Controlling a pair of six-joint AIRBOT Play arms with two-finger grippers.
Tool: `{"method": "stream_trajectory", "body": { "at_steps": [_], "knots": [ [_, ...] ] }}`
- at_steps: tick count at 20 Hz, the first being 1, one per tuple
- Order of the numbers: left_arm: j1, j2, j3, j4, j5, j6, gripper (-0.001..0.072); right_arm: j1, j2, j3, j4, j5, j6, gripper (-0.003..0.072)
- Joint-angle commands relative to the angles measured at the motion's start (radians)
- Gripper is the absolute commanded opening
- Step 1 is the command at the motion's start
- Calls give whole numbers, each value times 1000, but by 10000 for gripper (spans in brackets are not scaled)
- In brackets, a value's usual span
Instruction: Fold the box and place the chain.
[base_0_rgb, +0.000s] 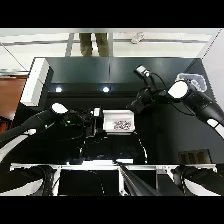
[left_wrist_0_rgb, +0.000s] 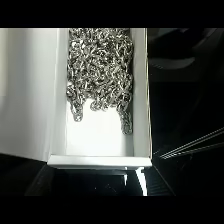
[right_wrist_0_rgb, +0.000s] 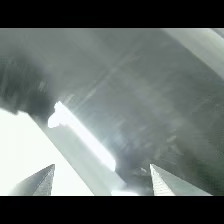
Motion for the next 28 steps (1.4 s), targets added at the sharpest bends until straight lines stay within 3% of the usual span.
{"method": "stream_trajectory", "body": {
  "at_steps": [1, 4, 14, 15, 16, 18, 20, 21, 23, 28],
  "knots": [
    [-1, -1, 0, 1, -1, 0, 387, 15, 18, 16, -65, 268, -186, 720],
    [-1, -1, 0, 1, -1, 0, 387, 51, 18, -1, -66, 276, -212, 720],
    [-1, -1, 0, 1, -1, 0, 387, 131, 18, -57, -39, 134, -360, 718],
    [-1, -1, 0, 1, -1, 0, 387, 131, 18, -57, -36, 120, -360, 587],
    [-1, -1, 0, 1, -1, 0, 387, 131, 18, -57, -37, 117, -360, 550],
    [-1, -1, 0, 1, -1, 0, 387, 131, 18, -57, -37, 119, -354, 547],
    [-1, -1, 0, 1, -1, 0, 387, 131, 18, -57, -37, 118, -323, 362],
    [-1, -1, 0, 1, -1, 0, 387, 131, 18, -57, -37, 118, -306, 362],
    [-1, -1, 0, 1, -1, 0, 387, 131, 18, -57, -38, 127, -273, 230],
    [-1, -1, 0, 1, -1, 0, 387, 132, 17, -61, -43, 117, -261, 230]
  ]
}}
